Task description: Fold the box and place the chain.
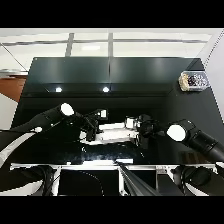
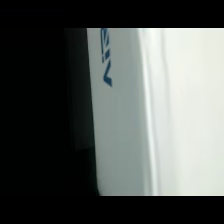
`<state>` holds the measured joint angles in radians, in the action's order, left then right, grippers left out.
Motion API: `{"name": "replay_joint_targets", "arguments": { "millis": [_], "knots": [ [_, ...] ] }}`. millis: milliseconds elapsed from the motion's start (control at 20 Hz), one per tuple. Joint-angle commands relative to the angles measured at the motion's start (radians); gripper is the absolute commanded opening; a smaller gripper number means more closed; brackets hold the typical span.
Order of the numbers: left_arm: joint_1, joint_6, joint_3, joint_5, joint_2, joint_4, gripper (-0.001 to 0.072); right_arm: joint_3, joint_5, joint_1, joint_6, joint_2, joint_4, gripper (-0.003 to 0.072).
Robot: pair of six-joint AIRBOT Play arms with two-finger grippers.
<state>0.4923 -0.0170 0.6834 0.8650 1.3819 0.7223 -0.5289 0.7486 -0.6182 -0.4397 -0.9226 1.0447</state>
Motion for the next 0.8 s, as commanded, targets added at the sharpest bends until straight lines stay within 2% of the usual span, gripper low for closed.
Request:
{"name": "replay_joint_targets", "arguments": {
  "millis": [0,250,500,750],
  "knots": [
    [-0.001,-0.001,0.001,0.003,0.001,-0.001,0.0027,-0.004,-0.008,0.008,0.082,-0.006,-0.095,0.0711],
    [-0.001,-0.001,0.001,0.003,0.001,-0.001,0.0027,-0.004,-0.031,0.035,0.122,-0.078,-0.156,0.0711],
    [-0.001,-0.001,0.001,0.004,0.001,-0.001,0.0027,-0.005,0.038,0.121,0.122,-0.079,-0.177,0.071],
    [-0.001,-0.001,0.001,0.003,0.001,-0.001,0.0027,-0.005,0.045,0.132,0.141,-0.049,-0.181,0.0711]
  ]
}}
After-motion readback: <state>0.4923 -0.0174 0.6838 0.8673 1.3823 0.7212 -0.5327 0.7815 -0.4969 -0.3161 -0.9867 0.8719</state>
